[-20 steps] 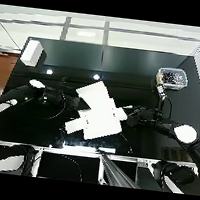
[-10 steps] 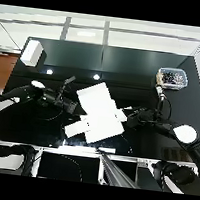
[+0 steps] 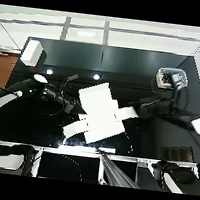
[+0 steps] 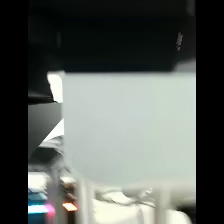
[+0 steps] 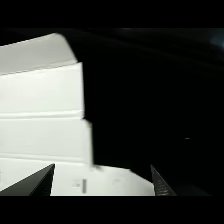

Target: Fold the box and place the chain.

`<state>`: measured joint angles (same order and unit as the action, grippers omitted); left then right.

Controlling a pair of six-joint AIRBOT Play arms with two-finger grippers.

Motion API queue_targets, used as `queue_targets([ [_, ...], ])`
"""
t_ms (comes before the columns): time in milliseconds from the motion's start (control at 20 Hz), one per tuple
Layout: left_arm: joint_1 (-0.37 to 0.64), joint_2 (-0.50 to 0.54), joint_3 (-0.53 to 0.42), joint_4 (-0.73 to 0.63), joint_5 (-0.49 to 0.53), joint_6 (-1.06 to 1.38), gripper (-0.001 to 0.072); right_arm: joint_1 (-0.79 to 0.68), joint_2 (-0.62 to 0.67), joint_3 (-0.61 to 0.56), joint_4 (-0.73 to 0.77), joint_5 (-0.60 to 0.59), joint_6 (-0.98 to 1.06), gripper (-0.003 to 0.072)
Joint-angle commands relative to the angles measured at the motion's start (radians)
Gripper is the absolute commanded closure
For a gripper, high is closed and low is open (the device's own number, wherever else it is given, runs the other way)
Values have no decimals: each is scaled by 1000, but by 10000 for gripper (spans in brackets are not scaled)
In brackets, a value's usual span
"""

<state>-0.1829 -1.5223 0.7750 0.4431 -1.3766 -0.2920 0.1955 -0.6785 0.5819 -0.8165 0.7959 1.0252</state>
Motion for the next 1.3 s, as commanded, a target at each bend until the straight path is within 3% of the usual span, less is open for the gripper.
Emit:
queue_targets([
  [0, -56, 82, 48, 157, 55, 10, 686, -137, 7, 156, -373, 269, -50, -14],
  [150, -183, 261, -32, 230, 354, 133, 683, -137, 7, 140, -432, 324, -119, -14],
  [250, -208, 318, -104, 78, 516, 268, 681, -137, 7, 75, -383, 282, -200, -14],
  [300, -216, 314, -118, 53, 505, 398, 681, -137, 7, 35, -340, 254, -277, -14],
  [400, -256, 289, -121, 178, 468, 612, 681, -137, 7, -48, -229, 204, -482, -14],
  [600, -279, 246, -163, 134, 501, 575, 682, -137, 6, -145, -135, 151, -711, -14],
  [850, -278, 235, -165, 97, 536, 573, 681, -111, 3, -203, -62, 146, -779, -14],
  [1100, -277, 218, -166, 99, 533, 573, 681, 138, -76, -217, -64, 28, -780, -14],
  [1250, -277, 217, -166, 99, 531, 573, 681, 247, -129, -217, -106, 63, -779, -14],
])
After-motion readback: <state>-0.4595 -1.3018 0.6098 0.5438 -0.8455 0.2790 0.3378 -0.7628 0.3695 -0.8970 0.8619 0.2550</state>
